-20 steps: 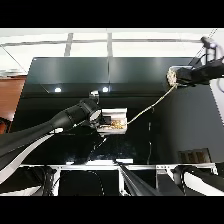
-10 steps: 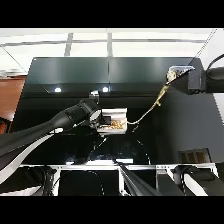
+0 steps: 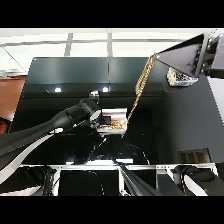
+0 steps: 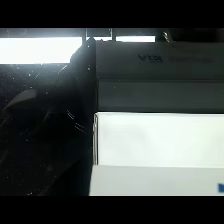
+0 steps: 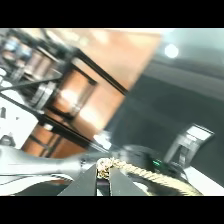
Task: Fold the box and place the chain.
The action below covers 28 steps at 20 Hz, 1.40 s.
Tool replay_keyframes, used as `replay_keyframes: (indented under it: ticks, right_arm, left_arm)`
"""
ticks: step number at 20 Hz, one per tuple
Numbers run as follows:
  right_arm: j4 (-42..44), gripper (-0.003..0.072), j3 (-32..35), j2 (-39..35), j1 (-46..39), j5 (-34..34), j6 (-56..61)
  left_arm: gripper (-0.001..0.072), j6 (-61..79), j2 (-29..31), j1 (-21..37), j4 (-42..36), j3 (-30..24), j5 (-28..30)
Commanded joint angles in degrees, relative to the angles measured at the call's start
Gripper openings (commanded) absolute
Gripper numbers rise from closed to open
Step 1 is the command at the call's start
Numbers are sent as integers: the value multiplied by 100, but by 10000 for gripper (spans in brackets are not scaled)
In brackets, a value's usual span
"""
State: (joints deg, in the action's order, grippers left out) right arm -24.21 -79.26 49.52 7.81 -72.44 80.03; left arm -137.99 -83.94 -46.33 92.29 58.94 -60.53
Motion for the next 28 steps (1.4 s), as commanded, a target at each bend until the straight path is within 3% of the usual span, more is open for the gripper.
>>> replay_keyframes:
  ticks: [1, 5, 9, 14, 18, 28]
  right_arm:
    - [402, 19, -92, 0, 269, 260, -79]
    - [107, 18, -90, 7, 713, 601, -81]
    - [-1036, 19, 125, 22, 914, 516, 323]
    - [-1425, 19, 1469, 59, 1259, 535, 533]
    - [-1252, 19, 2413, 177, 1635, 1287, 699]
    - [-2124, 19, 2538, 1261, 2052, 1587, 772]
  left_arm:
    - [29, 2, -4, 4, 0, -2, -4]
    - [29, 0, -4, 4, 2, -2, -2]
    - [29, 0, -4, 4, 0, -2, -4]
    - [29, 0, -4, 4, 2, -2, 0]
    - [29, 2, -4, 4, 2, -2, 0]
    - [29, 0, -4, 4, 0, -2, 0]
